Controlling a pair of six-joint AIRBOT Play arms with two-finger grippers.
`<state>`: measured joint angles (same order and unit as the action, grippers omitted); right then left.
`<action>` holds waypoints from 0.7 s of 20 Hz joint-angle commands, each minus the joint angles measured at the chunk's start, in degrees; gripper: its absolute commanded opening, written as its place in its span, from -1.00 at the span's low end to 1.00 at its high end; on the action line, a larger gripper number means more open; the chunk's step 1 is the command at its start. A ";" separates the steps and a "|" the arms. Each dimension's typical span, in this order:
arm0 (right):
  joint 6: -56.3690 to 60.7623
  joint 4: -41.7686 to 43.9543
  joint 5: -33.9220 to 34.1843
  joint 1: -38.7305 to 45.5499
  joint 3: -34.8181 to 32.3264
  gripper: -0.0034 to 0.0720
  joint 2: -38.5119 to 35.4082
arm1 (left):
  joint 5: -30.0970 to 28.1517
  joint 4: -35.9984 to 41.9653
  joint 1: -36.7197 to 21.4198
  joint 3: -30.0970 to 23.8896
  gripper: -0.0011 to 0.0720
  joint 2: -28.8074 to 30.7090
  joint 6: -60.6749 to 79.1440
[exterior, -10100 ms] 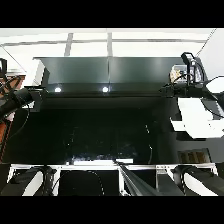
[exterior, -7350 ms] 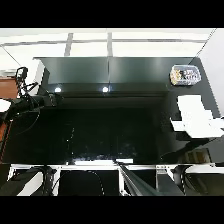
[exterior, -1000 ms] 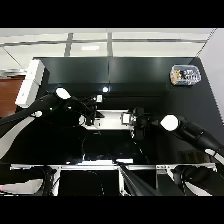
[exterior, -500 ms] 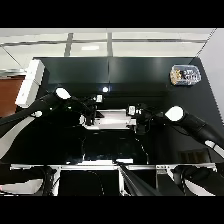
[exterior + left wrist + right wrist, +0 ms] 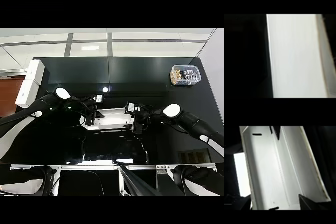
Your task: Fold the box and place the chain.
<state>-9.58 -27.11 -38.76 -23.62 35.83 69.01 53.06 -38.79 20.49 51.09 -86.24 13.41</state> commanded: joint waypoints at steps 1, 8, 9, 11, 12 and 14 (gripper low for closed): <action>2.93 -0.17 -0.24 0.04 0.04 1.00 -0.07 | 0.07 0.02 0.00 0.02 -0.90 0.00 0.07; 4.24 -3.87 2.10 0.07 0.04 1.00 -2.78 | 0.07 0.04 0.00 0.02 -0.90 0.00 0.02; 4.26 -3.98 1.95 0.31 0.04 1.00 -2.78 | 0.07 0.04 0.00 0.02 -0.90 0.00 0.02; 4.31 -3.96 1.90 1.29 0.04 1.00 -2.78 | 0.07 0.04 0.00 0.02 -0.90 0.00 0.02; 4.44 -3.98 1.90 2.10 0.04 1.00 -2.80 | 0.07 0.04 0.00 0.02 -0.90 0.00 0.02; 4.42 -3.50 1.42 3.48 0.04 1.00 -2.78 | 0.07 0.02 0.00 0.02 -0.90 0.00 0.02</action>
